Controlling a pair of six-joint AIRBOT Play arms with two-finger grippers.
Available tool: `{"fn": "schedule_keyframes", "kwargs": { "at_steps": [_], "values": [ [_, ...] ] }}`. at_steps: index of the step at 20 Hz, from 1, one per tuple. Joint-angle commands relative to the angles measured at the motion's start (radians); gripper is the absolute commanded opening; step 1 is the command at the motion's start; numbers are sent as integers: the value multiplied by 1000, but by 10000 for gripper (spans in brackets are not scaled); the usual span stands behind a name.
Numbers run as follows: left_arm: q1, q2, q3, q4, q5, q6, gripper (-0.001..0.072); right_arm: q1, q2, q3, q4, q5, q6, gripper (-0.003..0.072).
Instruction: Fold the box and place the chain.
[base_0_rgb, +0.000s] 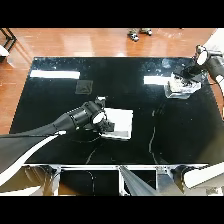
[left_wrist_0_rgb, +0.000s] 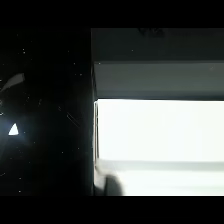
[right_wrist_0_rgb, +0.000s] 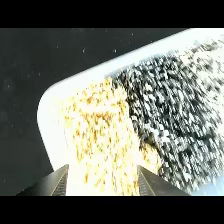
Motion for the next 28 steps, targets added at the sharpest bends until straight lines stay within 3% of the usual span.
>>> {"fn": "schedule_keyframes", "kwargs": {
  "at_steps": [1,9,10,11,12,21,28],
  "values": [
    [1,0,0,1,1,1,22,-2,-54,37,2,-4,8,464],
    [1,0,0,0,1,1,22,-1,-75,37,23,-3,7,463],
    [1,0,0,0,1,1,22,-1,-76,37,24,2,6,427],
    [1,0,0,0,1,1,22,-2,-76,37,24,7,-6,152],
    [1,0,0,0,1,1,22,-2,-76,38,24,12,-13,18],
    [1,0,0,0,1,1,22,-2,-34,214,18,180,-138,16],
    [1,0,0,1,1,1,22,-65,156,223,60,158,-193,15]
  ]
}}
